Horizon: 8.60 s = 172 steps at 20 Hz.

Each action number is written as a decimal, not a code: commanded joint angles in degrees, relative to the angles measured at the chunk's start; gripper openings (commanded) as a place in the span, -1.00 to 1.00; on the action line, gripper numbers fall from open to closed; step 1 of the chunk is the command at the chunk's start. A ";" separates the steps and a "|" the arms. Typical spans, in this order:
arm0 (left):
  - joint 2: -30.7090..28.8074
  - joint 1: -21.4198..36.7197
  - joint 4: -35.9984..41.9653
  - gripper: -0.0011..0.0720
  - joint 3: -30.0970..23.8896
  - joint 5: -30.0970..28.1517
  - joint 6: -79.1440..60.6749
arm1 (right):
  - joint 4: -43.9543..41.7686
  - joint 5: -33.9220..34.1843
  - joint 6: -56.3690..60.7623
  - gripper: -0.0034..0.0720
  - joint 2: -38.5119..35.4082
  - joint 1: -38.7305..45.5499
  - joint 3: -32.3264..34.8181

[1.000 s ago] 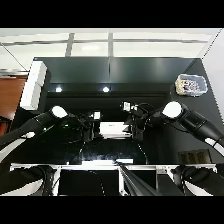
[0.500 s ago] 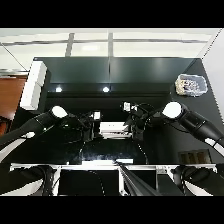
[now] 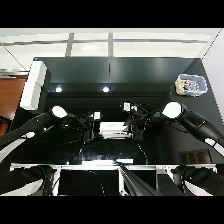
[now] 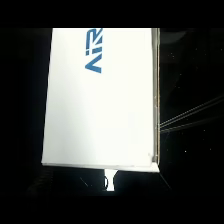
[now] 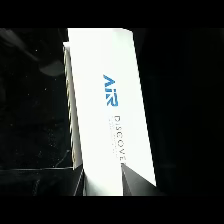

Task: Fold the box and place the chain.

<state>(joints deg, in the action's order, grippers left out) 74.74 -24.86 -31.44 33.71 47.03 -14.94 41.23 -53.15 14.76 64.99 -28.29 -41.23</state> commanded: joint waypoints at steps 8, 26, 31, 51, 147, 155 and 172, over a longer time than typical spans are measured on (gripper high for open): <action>0.04 -0.04 0.00 0.05 0.00 -0.02 -0.02 | -0.02 -0.85 0.94 -0.19 0.04 -0.02 0.00; 0.04 -0.04 0.00 0.05 0.00 -0.02 -0.02 | 1.44 -0.55 1.14 -0.19 -0.04 0.00 0.87; 0.04 -0.04 0.00 0.05 0.00 -0.02 -0.02 | 1.46 -4.17 9.64 -0.19 -3.50 1.53 -2.45; 0.04 -0.04 -0.02 0.05 0.00 -0.04 -0.02 | -31.23 2.95 42.18 -0.89 5.86 3.76 9.40; 6.73 -21.27 -10.58 0.97 11.78 -12.33 24.37 | 14.75 5.40 50.21 -0.87 -10.08 31.78 -1.36; -3.15 -13.60 -28.44 -0.30 11.76 -6.34 56.02 | 14.80 4.28 50.21 -0.87 -10.05 31.78 -1.36; -27.56 48.89 -58.99 -0.30 -0.87 20.22 96.28 | 14.84 4.35 50.16 -0.87 -10.05 31.78 -1.36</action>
<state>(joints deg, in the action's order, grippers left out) 48.45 13.74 -90.17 35.51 69.21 81.06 56.03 -48.84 64.95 54.96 3.44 -42.52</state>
